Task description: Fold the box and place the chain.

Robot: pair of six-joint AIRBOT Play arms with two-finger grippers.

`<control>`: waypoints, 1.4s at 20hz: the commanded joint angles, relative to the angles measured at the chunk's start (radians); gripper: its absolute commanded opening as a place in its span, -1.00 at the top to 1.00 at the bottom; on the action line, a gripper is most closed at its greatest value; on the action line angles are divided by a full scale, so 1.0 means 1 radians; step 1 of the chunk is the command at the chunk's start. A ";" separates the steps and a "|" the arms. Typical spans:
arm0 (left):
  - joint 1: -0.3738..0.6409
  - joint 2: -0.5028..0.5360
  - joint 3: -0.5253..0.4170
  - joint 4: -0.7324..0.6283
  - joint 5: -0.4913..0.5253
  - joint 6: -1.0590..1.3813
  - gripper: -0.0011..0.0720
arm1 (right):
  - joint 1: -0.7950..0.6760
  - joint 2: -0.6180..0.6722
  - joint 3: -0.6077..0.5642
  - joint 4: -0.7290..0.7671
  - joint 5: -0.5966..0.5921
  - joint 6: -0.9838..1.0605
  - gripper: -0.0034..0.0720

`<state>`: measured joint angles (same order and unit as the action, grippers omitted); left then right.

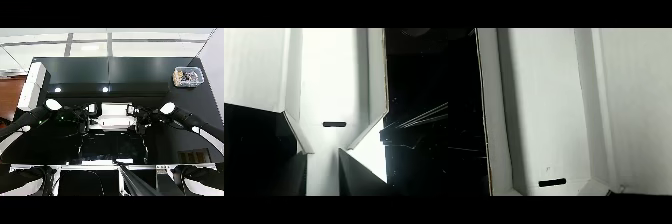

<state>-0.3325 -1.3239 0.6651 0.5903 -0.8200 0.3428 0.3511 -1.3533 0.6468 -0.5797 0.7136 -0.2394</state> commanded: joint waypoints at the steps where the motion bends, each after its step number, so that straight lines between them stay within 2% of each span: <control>1: -0.006 -0.003 0.001 -0.013 -0.014 0.003 0.40 | 0.000 0.000 0.001 0.000 0.000 0.000 0.41; 8: -0.006 -0.003 0.001 -0.089 -0.044 0.002 0.43 | 0.000 0.000 0.001 0.000 0.000 0.000 0.41; 15: 0.035 -0.002 0.002 0.030 -0.011 -0.010 0.39 | 0.000 0.000 0.001 0.000 0.000 0.000 0.41; 16: 0.035 -0.002 0.002 0.034 -0.007 -0.010 0.12 | 0.000 0.000 0.001 0.000 0.000 0.000 0.41; 17: 0.031 -0.002 0.002 0.033 0.002 -0.010 -0.39 | 0.000 0.000 0.001 0.000 0.000 0.000 0.41; 18: 0.023 -0.002 0.002 0.034 0.009 -0.010 -1.00 | 0.000 0.000 0.001 0.000 0.000 0.000 0.41; 22: 0.018 -0.002 0.002 0.000 -0.018 -0.009 -0.89 | 0.000 0.000 0.001 0.000 0.000 0.000 0.41; 24: 0.008 -0.002 0.002 -0.030 -0.033 -0.008 -0.66 | 0.000 0.000 0.001 0.000 0.000 0.000 0.41; 27: -0.027 -0.002 0.002 -0.031 -0.033 -0.009 -0.65 | 0.000 0.000 0.001 0.000 0.000 0.000 0.41; 28: -0.035 -0.002 0.002 -0.031 -0.029 -0.009 -0.46 | 0.000 0.000 0.001 0.000 0.000 0.000 0.41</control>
<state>-0.3450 -1.3262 0.6666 0.5716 -0.8474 0.3336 0.3511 -1.3533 0.6468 -0.5797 0.7132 -0.2382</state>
